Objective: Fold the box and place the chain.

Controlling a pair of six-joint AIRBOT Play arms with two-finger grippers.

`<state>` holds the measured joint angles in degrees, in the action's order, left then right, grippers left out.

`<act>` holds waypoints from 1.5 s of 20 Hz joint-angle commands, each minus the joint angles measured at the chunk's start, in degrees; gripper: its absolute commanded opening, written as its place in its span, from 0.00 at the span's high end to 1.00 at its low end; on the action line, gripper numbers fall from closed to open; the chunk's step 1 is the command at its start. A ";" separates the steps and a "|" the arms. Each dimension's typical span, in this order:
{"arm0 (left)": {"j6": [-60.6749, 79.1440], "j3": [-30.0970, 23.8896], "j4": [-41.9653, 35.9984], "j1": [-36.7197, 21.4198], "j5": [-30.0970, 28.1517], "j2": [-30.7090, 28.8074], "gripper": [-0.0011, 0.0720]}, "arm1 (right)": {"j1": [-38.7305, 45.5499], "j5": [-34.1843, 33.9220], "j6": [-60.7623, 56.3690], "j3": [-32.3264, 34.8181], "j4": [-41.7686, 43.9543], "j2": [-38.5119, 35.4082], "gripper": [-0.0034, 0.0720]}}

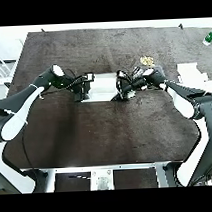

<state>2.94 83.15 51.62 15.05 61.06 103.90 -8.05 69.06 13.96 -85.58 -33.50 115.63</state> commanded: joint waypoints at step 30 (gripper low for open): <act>6.91 0.00 -13.09 0.02 -0.70 3.34 0.47 | -0.04 0.00 0.00 0.02 0.02 0.04 0.32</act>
<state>8.27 83.15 39.00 15.05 60.42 106.50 -8.03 69.06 14.02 -85.58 -33.52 115.63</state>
